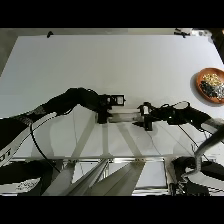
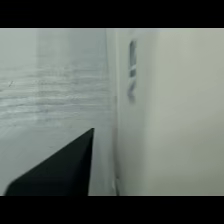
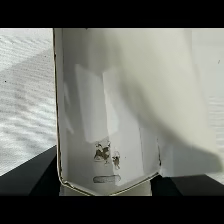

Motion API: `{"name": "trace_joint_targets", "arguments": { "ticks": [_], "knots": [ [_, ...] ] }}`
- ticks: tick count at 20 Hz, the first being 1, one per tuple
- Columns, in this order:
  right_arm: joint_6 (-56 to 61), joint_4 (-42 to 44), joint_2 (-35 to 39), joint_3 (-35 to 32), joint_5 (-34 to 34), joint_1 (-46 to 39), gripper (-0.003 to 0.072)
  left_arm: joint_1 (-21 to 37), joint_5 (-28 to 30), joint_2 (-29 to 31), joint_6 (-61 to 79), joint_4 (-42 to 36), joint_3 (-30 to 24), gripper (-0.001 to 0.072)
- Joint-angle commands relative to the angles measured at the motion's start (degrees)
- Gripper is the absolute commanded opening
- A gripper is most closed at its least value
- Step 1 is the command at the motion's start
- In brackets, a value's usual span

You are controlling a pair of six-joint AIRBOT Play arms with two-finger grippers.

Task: Fold the box and place the chain.

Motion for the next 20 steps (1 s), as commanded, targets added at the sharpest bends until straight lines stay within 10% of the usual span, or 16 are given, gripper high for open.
{"name": "trace_joint_targets", "arguments": {
  "ticks": [1,14,15,17,20],
  "knots": [
    [0.0,0.0,0.0,0.0,0.0,0.0,0.0406,0.0,0.4,1.1,0.0,-0.4,0.0,0.0385],
    [0.0,0.0,0.0,0.0,0.1,0.0,0.0406,4.0,8.7,20.0,-32.8,23.6,0.0,0.0412],
    [0.0,0.0,0.0,0.0,0.1,0.0,0.0406,4.6,10.7,22.2,-34.9,23.2,0.0,0.0386],
    [0.0,0.0,0.0,0.0,0.1,0.0,0.0406,5.0,16.1,25.6,-35.2,18.4,0.0,0.0002],
    [0.0,0.0,0.0,0.0,0.1,0.0,0.0406,2.6,22.8,26.5,-29.9,4.3,-0.5,0.0002]
  ]
}}
